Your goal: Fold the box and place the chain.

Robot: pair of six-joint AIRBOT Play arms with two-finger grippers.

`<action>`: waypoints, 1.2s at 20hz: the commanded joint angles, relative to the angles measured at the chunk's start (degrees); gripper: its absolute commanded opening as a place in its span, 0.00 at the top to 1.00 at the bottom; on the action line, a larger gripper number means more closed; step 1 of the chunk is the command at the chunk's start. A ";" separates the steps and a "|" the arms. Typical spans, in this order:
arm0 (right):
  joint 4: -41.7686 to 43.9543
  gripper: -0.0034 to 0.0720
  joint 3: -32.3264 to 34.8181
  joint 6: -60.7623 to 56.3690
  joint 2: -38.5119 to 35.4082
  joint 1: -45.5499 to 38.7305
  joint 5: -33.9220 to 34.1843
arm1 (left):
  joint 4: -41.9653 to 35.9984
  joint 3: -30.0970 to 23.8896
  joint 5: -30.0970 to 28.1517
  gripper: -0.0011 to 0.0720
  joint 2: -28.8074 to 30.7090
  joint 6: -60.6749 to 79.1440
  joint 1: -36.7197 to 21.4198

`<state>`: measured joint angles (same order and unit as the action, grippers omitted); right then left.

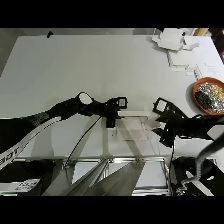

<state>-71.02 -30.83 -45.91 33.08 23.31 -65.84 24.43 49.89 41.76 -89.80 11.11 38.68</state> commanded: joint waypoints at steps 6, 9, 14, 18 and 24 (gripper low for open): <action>2.38 0.16 13.14 19.06 -1.97 4.31 14.19 | 0.00 0.00 0.33 0.97 0.00 0.00 -0.02; -0.70 0.16 18.08 25.77 -4.59 7.91 19.39 | 0.00 0.00 0.31 0.97 -0.02 0.00 -0.02; -2.27 0.05 23.43 26.47 -4.57 11.52 24.74 | 0.00 0.00 0.44 0.97 0.00 0.00 -0.02; -2.29 0.05 23.45 26.21 -2.34 12.44 30.53 | 0.02 0.00 0.46 0.97 0.00 0.00 -0.02; -2.08 0.05 21.03 26.21 -0.57 10.71 31.78 | 0.00 0.00 0.46 0.97 0.00 0.00 -0.02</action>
